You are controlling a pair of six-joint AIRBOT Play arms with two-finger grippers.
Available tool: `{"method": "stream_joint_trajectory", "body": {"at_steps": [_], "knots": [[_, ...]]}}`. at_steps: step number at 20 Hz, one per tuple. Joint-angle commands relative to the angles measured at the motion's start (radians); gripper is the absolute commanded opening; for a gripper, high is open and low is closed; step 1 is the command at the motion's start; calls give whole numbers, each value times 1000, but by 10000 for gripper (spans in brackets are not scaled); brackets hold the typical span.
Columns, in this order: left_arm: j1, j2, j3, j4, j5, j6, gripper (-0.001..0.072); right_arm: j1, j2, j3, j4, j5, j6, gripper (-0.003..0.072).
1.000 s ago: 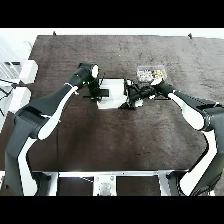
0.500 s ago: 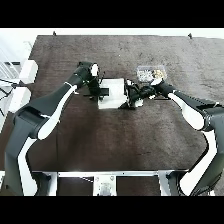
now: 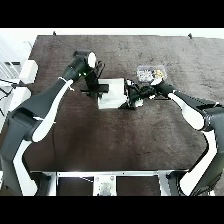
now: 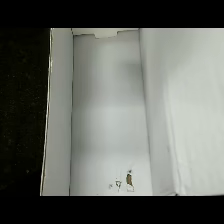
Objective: Fold the box and place the chain.
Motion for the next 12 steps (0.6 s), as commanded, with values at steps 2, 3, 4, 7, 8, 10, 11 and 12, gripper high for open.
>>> {"method": "stream_joint_trajectory", "body": {"at_steps": [2, 3, 4, 7, 8, 10, 11, 12], "knots": [[1, 110, 7, 42, -21, 119, 316, 0, 0, 0, 1, 0, 0, 562], [2, 132, 7, 42, -21, 184, 360, 0, 0, 0, 0, 0, 0, 563], [4, 151, 7, 42, -23, 280, 603, 0, 0, 0, 0, 0, 0, 562], [51, 174, -13, 21, -26, 610, 666, 0, 0, 0, 0, 0, 0, 562], [78, 174, -30, 1, -19, 712, 665, 0, 0, 0, 0, 0, 0, 562], [153, 174, -82, -140, -2, 912, 665, 0, 0, 0, 1, 0, 0, 562], [199, 174, -119, -258, 10, 1036, 664, 0, 0, 0, 0, 0, 0, 562], [251, 174, -164, -394, 12, 1175, 663, 0, 0, 0, 0, 0, 0, 562]]}}
